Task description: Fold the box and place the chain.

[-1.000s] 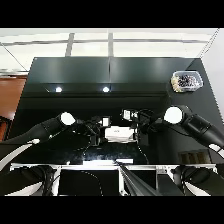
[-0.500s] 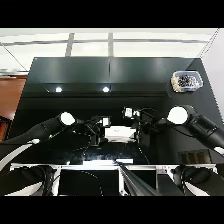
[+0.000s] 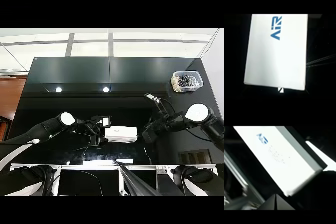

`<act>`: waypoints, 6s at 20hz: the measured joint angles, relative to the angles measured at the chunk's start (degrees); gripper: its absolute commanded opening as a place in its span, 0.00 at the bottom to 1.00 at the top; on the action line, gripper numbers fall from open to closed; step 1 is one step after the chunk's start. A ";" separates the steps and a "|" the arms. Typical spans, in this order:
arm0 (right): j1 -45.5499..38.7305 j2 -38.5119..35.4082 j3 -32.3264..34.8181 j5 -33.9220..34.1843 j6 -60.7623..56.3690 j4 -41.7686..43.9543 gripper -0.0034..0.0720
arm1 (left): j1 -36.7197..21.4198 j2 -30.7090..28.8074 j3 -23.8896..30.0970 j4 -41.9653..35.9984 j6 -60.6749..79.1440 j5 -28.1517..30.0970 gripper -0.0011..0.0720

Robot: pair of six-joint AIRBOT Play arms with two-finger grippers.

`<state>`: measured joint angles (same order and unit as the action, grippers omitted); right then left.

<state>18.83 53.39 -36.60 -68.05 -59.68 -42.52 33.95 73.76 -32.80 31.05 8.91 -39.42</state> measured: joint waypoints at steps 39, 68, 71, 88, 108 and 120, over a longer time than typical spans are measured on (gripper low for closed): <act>-15.69 -4.66 -4.28 -0.37 -6.19 9.94 0.06 | -0.09 -3.34 -0.57 2.71 -3.48 -0.76 0.99; -23.98 -9.33 -4.81 0.52 -2.14 7.93 0.06 | 10.91 7.37 -19.69 7.54 -21.35 -5.09 0.99; -23.98 -9.33 -4.81 0.72 -1.77 7.93 0.06 | 10.91 7.50 -19.71 7.69 -21.62 -5.64 0.99; -23.98 -9.33 -4.81 2.60 -1.40 7.96 0.06 | 11.89 8.59 -20.72 20.33 -29.92 -1.66 0.25; -23.98 -9.33 -4.81 2.86 -4.72 7.98 0.06 | -50.40 33.57 -63.04 43.87 -75.97 -8.55 0.24; -23.89 -9.33 -4.81 5.31 -7.06 7.98 0.06 | -47.78 44.96 -85.18 56.89 -76.61 -18.78 0.99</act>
<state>-5.06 44.05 -41.41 -62.74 -66.74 -34.54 -13.82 118.72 -117.97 87.94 -67.70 -58.19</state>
